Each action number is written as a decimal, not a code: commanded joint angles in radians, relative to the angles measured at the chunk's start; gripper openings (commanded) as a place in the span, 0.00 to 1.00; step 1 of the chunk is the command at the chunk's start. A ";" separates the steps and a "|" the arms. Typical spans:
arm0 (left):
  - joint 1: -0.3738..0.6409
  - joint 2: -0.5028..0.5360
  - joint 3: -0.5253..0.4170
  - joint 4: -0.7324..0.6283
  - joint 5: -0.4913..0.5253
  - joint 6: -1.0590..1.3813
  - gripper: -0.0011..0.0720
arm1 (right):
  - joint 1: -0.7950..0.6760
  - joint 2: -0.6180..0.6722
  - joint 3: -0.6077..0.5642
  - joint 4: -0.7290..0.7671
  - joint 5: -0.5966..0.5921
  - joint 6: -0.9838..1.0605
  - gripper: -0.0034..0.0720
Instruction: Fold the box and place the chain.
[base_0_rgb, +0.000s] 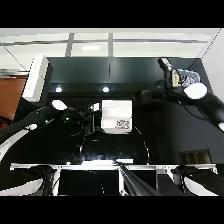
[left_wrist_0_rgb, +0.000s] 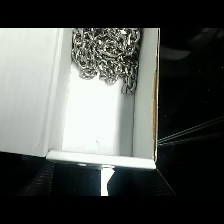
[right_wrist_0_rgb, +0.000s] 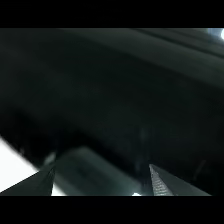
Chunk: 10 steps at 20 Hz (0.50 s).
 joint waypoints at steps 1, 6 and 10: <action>-0.001 0.000 0.001 0.000 0.000 0.000 0.67 | 0.028 -0.186 0.159 -0.005 0.003 0.047 0.92; -0.001 0.000 0.001 0.000 0.000 0.000 0.67 | 0.064 -0.206 0.171 -0.027 0.265 -0.208 0.92; -0.001 0.000 0.001 0.000 0.000 0.000 0.67 | 0.063 -0.189 0.190 -0.038 0.462 -0.452 0.92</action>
